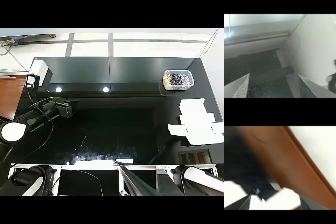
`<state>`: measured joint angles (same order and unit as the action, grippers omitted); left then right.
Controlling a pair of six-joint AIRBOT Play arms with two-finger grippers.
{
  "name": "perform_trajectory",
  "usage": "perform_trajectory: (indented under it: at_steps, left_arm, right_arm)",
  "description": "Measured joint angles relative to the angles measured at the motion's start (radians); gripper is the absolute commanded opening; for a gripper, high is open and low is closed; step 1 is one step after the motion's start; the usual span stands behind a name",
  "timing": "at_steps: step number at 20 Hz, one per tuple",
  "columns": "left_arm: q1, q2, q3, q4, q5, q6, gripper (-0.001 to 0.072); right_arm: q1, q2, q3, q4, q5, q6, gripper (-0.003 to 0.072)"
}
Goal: Fold the box and place the chain.
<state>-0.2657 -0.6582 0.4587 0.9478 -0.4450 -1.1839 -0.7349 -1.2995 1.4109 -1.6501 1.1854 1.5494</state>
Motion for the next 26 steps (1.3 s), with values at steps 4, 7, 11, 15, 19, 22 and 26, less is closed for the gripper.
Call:
perform_trajectory:
  at_steps: [4,7,11,15,19,22,26]
  left_arm:
    - [0.000,-0.006,0.002,0.003,0.001,0.004,0.0711]
    - [-0.001,-0.007,0.002,0.004,0.001,0.005,0.0711]
    - [-0.001,-0.007,0.002,0.005,0.001,0.006,0.0711]
    - [-0.001,-0.007,0.002,0.005,0.000,0.005,0.0710]
    - [-0.001,-0.007,0.002,0.005,0.000,0.003,0.0710]
    - [-0.001,-0.007,0.002,0.005,0.000,0.003,0.0710]
    - [-0.001,-0.007,0.002,0.001,0.000,0.000,0.0710]
  right_arm:
    - [-0.255,-0.116,0.061,0.079,0.056,-0.033,0.0720]
    - [-0.389,-0.208,0.076,0.243,0.085,-0.143,0.0720]
    - [-0.473,-0.328,0.082,0.461,0.160,-0.358,0.0720]
    - [-0.494,-0.419,0.084,0.628,0.229,-0.499,0.0720]
    - [-0.489,-0.482,0.084,0.668,0.279,-0.544,0.0720]
    - [-0.479,-0.509,0.084,0.700,0.305,-0.563,0.0720]
    - [-0.472,-0.526,0.085,0.761,0.357,-0.565,0.0720]
